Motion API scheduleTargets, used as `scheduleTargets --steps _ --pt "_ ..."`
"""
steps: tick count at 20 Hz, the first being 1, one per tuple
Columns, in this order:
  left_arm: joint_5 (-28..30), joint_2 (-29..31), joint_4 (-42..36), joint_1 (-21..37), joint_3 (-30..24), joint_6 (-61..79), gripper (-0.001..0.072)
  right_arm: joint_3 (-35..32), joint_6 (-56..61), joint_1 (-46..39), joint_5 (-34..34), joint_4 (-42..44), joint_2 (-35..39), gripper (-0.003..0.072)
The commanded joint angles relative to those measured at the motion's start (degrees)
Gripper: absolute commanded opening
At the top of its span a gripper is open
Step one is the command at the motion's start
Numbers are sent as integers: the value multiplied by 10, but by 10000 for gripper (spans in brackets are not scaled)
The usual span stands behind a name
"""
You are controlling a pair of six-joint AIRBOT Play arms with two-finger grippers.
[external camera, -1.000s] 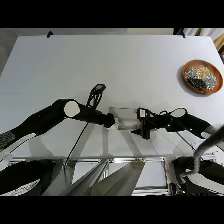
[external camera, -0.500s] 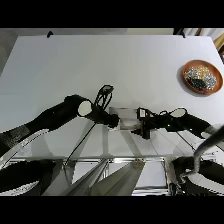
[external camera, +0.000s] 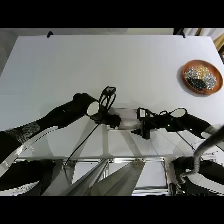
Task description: Fold the box and place the chain.
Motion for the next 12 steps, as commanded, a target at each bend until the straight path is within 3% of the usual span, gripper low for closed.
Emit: scheduleTargets --steps 1,7,9,12 --pt "-23 -3 21 -8 3 -66 412 0 0 0 0 0 0 406" --pt "-65 -34 21 -9 64 -114 417 0 0 0 0 0 0 406" --pt "-80 -47 19 -16 66 -150 455 0 0 0 0 0 0 406" --pt "-98 -64 21 -25 67 -151 455 0 0 0 0 0 0 406"
